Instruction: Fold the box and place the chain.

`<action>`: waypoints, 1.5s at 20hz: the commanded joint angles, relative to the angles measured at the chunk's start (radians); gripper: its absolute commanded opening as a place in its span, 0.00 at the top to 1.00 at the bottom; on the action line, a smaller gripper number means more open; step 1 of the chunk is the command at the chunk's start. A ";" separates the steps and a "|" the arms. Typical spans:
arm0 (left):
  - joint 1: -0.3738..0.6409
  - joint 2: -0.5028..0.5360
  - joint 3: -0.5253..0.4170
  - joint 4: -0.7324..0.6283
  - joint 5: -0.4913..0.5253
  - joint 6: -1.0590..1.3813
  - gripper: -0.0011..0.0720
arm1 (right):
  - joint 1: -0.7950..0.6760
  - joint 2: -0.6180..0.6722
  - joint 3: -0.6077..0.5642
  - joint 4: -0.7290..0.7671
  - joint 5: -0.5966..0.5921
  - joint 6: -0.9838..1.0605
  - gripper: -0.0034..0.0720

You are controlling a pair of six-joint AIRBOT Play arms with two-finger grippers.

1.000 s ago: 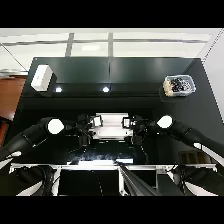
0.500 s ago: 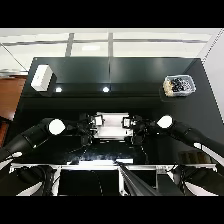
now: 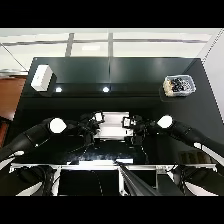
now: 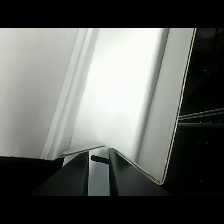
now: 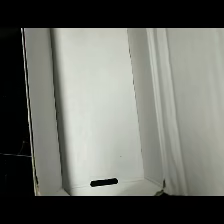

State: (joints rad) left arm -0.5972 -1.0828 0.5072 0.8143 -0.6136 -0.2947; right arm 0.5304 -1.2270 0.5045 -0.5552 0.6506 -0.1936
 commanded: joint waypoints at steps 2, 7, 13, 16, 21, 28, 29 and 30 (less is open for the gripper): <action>-0.001 -0.020 0.001 -0.042 0.001 0.000 0.77 | 0.000 0.000 0.000 0.000 0.000 0.000 0.22; -0.025 -0.055 0.001 -0.050 -0.001 0.064 0.77 | 0.000 0.000 0.000 0.000 0.000 0.000 0.22; -0.026 -0.054 0.001 -0.059 0.009 0.063 0.73 | 0.000 0.000 0.000 0.000 0.000 0.000 0.22; -0.026 -0.054 0.001 -0.059 0.008 0.063 0.55 | 0.000 0.000 0.000 0.000 0.000 0.000 0.22; -0.026 -0.054 0.001 -0.066 0.005 0.063 0.66 | 0.000 0.000 0.000 0.000 0.000 0.000 0.22; 0.019 0.013 0.006 -0.014 -0.027 -0.015 0.94 | 0.000 0.000 0.000 0.000 0.000 0.000 0.22; 0.054 0.058 0.006 -0.001 -0.045 -0.058 0.94 | 0.000 0.000 0.000 0.000 0.000 0.000 0.22; 0.099 0.110 0.006 0.013 -0.069 -0.090 0.94 | 0.000 0.000 0.000 0.000 0.000 0.000 0.22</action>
